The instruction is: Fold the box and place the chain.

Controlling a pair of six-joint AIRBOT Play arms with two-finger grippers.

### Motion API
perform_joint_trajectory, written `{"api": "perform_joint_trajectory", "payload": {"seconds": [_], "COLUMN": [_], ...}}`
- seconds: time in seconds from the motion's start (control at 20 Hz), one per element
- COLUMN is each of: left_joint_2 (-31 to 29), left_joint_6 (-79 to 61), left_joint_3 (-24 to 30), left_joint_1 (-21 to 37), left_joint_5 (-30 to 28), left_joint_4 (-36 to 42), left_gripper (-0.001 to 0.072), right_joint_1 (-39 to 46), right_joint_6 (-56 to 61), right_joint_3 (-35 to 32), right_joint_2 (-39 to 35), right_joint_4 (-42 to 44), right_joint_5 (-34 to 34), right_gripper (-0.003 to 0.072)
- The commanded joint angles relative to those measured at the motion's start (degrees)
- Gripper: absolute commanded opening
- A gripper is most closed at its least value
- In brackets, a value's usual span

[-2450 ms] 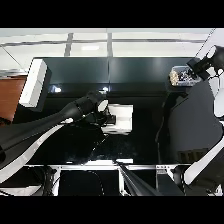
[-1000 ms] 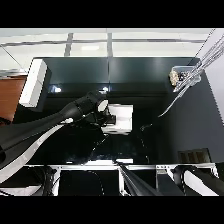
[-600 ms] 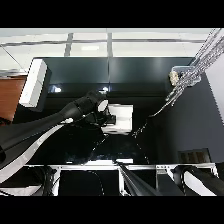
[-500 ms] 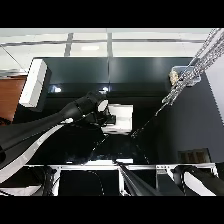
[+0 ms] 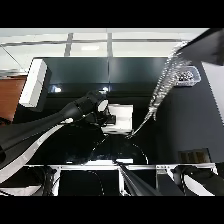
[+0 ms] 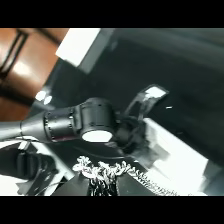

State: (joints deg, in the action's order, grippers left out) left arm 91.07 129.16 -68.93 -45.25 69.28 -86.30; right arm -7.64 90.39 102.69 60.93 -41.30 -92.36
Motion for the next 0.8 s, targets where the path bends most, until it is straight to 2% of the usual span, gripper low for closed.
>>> {"api": "perform_joint_trajectory", "payload": {"seconds": [0.0, 0.15, 0.55, 0.75], "left_joint_2": [0.02, 0.02, 0.02, 0.02], "left_joint_6": [0.0, 0.0, -0.02, 0.0], "left_joint_3": [0.0, 0.0, 0.0, 0.0], "left_joint_1": [0.04, 0.04, 0.04, 0.04], "left_joint_5": [-0.02, -0.02, -0.02, 0.0], "left_joint_4": [0.0, 0.0, -0.02, 0.0], "left_gripper": [0.0028, 0.0028, 0.0028, 0.0028], "right_joint_1": [-7.3, -10.34, -11.15, -13.29], "right_joint_6": [-2.45, -3.96, -3.89, -3.87], "right_joint_3": [-9.86, -18.12, -34.67, -44.74], "right_joint_2": [0.02, 0.04, 0.04, 0.07], "right_joint_4": [0.13, -0.5, -1.01, -0.94], "right_joint_5": [9.38, 14.88, 19.8, 28.11], "right_gripper": [0.0017, 0.0017, 0.0017, 0.0017]}}
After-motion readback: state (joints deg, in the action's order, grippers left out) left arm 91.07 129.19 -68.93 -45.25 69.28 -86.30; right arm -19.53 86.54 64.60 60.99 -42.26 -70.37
